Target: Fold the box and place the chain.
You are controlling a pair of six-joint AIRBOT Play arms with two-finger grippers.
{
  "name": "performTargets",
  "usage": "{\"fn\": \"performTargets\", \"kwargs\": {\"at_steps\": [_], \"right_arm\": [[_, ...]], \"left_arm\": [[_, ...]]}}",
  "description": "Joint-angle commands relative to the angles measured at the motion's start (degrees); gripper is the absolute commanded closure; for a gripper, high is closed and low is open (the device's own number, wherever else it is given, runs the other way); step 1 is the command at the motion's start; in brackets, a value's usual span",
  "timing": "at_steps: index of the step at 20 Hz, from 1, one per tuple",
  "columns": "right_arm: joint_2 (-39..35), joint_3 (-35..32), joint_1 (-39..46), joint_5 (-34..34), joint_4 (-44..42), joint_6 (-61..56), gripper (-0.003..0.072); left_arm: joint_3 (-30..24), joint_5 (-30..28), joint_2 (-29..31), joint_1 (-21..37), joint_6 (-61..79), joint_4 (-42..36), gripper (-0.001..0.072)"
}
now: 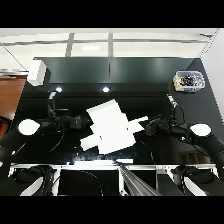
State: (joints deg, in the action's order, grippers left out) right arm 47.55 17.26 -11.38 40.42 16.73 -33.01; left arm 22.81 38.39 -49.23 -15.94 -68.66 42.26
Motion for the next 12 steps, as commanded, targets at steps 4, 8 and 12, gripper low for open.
{"fn": "performTargets", "kwargs": {"at_steps": [4, 8, 12], "right_arm": [[-0.2, -0.3, -1.7, -1.8, -0.2, -1.9, 0.0670], [-0.2, -0.3, -1.7, -1.6, -0.2, -2.2, 0.0670], [-0.2, -0.3, -1.7, -1.7, -0.2, -2.2, 0.0670]], "left_arm": [[5.7, 18.6, -19.5, 0.8, 40.0, -25.8, -0.0005], [11.4, 25.0, -29.2, 1.4, 43.5, -23.5, 0.0056], [16.7, 30.9, -34.4, 2.1, 46.0, -16.3, 0.0234]]}}
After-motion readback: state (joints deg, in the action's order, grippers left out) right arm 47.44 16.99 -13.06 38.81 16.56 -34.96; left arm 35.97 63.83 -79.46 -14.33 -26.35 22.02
